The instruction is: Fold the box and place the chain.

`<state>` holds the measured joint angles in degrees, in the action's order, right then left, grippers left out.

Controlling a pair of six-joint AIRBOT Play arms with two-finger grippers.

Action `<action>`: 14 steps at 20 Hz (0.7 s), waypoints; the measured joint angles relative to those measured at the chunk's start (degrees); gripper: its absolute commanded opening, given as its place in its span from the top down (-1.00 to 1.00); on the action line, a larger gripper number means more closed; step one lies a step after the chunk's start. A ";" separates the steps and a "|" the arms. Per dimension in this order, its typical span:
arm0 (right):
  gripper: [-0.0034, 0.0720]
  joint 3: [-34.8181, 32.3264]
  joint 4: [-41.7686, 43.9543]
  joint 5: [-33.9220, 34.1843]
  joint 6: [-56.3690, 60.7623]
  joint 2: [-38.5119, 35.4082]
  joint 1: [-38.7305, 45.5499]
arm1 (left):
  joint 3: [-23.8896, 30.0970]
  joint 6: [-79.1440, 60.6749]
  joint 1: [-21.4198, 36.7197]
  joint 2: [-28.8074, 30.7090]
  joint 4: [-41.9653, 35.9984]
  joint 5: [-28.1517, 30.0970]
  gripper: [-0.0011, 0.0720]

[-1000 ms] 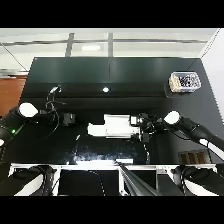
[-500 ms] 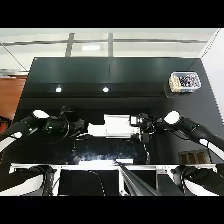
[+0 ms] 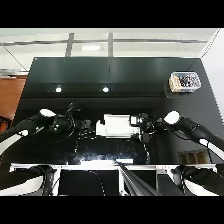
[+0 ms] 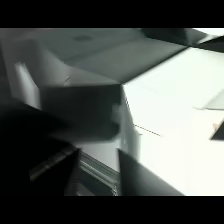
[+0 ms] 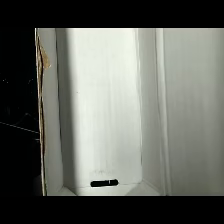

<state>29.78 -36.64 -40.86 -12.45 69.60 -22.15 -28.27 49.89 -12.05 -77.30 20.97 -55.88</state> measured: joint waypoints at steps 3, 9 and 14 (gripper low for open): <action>0.57 -0.02 0.00 0.00 0.00 0.00 0.00 | -1.33 -1.97 -0.07 0.85 -0.37 -1.70 -0.95; 0.57 -0.02 0.00 0.00 0.00 0.00 0.00 | -3.63 -2.80 -1.44 2.10 -0.63 -2.99 -0.93; 0.57 0.00 0.00 0.00 0.00 0.00 0.00 | -7.19 0.87 -5.75 2.27 2.01 -1.77 -0.57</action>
<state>29.78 -36.64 -40.86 -12.45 69.60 -22.15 -35.46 50.76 -17.80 -75.02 22.98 -57.65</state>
